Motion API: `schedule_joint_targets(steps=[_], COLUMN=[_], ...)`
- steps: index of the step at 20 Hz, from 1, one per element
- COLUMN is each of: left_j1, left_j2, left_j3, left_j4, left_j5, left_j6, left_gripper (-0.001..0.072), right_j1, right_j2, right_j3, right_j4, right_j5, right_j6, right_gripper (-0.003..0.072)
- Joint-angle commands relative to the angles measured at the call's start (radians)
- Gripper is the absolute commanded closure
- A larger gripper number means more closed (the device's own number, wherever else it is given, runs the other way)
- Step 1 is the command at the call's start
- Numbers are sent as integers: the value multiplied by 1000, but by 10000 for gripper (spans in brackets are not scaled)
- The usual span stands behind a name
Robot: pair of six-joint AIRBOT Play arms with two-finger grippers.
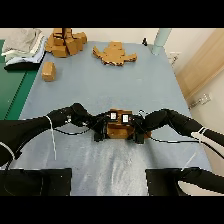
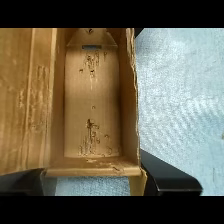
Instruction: Fold the box.
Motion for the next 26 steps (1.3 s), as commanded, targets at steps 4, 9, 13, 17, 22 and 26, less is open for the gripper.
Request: schedule_joint_targets(steps=[4,9,13,17,22,26], left_j1=[0,0,0,0,0,0], left_j2=[0,0,0,0,0,0], left_j3=[0,0,0,0,0,0], left_j4=[1,1,1,1,1,1], left_j5=[0,0,0,0,1,1], left_j6=[1,0,0,0,0,0], left_gripper=[205,205,205,206,205,205], right_j1=[0,-4,-3,-3,20,33], right_j2=[2,112,266,373,367,289], right_j3=[0,5,5,5,-3,-2], right_j4=[-8,-309,-407,-200,-9,145], right_j5=[2,-55,-238,-259,-200,-135], right_j6=[0,368,690,1196,1353,1482], right_gripper=[-34,-34,-29,-29,-28,41])
